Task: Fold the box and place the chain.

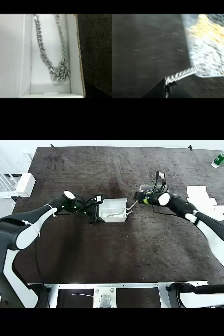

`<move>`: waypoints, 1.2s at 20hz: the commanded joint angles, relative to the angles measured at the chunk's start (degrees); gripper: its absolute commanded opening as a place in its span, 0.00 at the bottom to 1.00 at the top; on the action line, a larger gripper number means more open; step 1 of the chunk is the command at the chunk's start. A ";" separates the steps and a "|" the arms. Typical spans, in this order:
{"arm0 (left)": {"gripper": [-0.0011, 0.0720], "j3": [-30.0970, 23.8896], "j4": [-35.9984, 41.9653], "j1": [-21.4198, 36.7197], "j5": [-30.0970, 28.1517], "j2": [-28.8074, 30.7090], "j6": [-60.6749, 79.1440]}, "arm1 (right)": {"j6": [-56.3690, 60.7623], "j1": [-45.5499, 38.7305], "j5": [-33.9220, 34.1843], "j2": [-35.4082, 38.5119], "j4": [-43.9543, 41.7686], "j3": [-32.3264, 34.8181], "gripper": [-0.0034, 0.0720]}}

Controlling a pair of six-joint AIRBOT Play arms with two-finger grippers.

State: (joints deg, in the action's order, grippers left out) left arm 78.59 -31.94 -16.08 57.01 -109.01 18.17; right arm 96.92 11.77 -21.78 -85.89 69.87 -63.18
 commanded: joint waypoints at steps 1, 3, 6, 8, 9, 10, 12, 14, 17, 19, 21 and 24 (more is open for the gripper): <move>0.66 0.02 0.00 0.00 0.00 0.02 0.00 | -6.21 1.42 -5.51 13.09 -0.20 -0.11 0.06; 0.66 0.02 0.00 0.00 0.00 0.02 0.00 | -6.19 2.62 -7.32 21.53 1.44 -0.11 0.06; 0.66 0.02 0.00 0.00 0.00 0.02 0.00 | -6.19 7.02 -7.45 29.59 1.77 -0.13 0.06; 0.66 0.02 0.00 0.00 0.00 0.02 0.00 | -6.14 10.64 -7.41 31.52 2.19 -0.13 0.06; 0.66 0.02 0.00 0.00 0.00 0.02 0.00 | -5.97 12.33 -7.41 31.65 2.14 -0.13 0.06; 0.66 0.02 0.00 0.00 0.02 0.02 0.00 | -5.70 13.84 -7.41 31.54 2.19 -0.11 0.06; 0.66 0.02 0.00 0.00 0.00 0.02 -0.15 | -4.37 16.81 -6.05 30.88 2.14 -0.11 0.06; 0.66 0.02 0.00 0.00 0.00 0.02 -0.17 | -4.39 19.67 -3.78 29.70 2.14 -0.13 0.06; 0.66 0.02 0.00 0.00 0.00 0.02 -0.15 | -3.87 21.77 -2.93 27.19 2.01 -0.11 0.06; 0.66 0.02 0.00 0.00 0.00 0.02 -0.15 | -3.50 21.79 -2.14 24.96 1.92 -0.11 0.06; 0.66 0.02 0.00 0.00 0.00 0.02 -0.17 | -2.80 21.81 -1.81 22.40 1.86 -0.11 0.06; 0.66 0.02 0.00 0.00 0.00 0.02 -0.15 | -2.60 22.23 -1.81 18.82 1.68 -0.11 0.06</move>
State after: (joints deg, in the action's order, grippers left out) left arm 78.59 -31.94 -16.08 57.04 -109.01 18.02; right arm 93.82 33.45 -24.05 -64.01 71.79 -63.24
